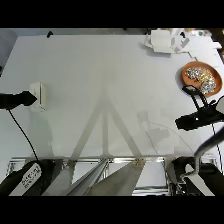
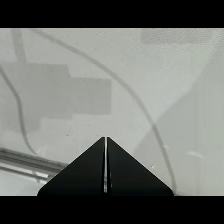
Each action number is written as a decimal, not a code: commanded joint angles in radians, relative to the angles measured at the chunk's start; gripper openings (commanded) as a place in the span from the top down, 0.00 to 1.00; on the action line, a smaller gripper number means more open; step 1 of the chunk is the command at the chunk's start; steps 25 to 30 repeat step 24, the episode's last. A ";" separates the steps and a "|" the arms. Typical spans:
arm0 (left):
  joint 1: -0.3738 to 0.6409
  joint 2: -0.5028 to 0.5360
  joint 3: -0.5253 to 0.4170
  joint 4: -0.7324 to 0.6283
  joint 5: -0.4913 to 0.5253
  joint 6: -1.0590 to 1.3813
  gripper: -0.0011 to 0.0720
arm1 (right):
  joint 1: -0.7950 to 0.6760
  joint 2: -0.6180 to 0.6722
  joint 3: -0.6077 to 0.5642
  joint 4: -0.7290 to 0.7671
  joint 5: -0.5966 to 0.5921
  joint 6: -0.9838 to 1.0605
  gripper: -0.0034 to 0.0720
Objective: Fold the box and place the chain.
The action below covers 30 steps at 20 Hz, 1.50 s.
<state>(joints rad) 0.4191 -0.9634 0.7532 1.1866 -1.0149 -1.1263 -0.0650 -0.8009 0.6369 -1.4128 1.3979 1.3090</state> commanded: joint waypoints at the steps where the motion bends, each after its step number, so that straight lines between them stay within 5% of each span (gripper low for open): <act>1: -0.051 0.119 0.000 0.011 0.022 -0.003 0.04 | 0.000 0.001 0.000 0.000 0.000 0.000 0.93; 30: -0.084 0.167 0.000 0.060 0.038 -0.008 0.04 | -0.001 0.001 0.000 0.000 0.000 0.000 0.93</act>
